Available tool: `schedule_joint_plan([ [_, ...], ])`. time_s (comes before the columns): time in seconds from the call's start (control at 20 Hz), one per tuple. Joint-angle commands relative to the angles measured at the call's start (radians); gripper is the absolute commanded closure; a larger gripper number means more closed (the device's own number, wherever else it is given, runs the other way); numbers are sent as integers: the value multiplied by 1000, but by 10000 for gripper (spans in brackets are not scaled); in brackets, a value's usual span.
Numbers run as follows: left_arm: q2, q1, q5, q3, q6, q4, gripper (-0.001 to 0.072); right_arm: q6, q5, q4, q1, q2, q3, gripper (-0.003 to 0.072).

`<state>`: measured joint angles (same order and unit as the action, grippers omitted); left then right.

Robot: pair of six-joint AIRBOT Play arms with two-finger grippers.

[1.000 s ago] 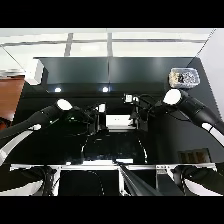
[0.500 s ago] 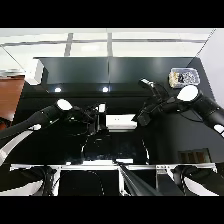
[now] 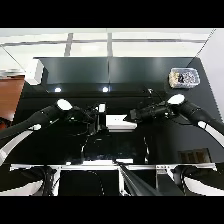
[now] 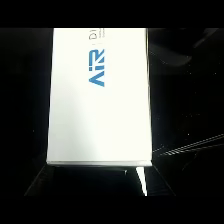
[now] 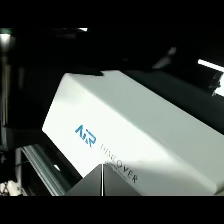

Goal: Fold the box and place the chain.

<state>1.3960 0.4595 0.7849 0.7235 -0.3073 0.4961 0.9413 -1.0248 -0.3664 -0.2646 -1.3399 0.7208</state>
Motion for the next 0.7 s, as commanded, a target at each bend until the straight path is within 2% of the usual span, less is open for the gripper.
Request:
schedule_joint_plan([
  [0.0, 1, 0, 0, 0, -2, -3, 334, 39, 40, -77, 1, -47, -4, 669],
  [0.35, 1, 0, 2, 0, -2, -3, 333, 27, 15, -110, 2, -42, 6, 669],
  [0.45, -1, -3, 1, 0, -2, -2, 334, 2, -97, -111, 25, -11, 47, 669],
  [0.55, -21, -13, 5, 0, 1, 11, 320, -6, -263, -159, 87, 52, 104, 668],
  [0.6, -37, -18, 3, 0, 1, 23, 221, -6, -327, -190, 131, 101, 119, 669],
  [0.65, -58, -24, 2, 0, 4, 32, -11, -3, -357, -220, 181, 156, 121, 669],
])
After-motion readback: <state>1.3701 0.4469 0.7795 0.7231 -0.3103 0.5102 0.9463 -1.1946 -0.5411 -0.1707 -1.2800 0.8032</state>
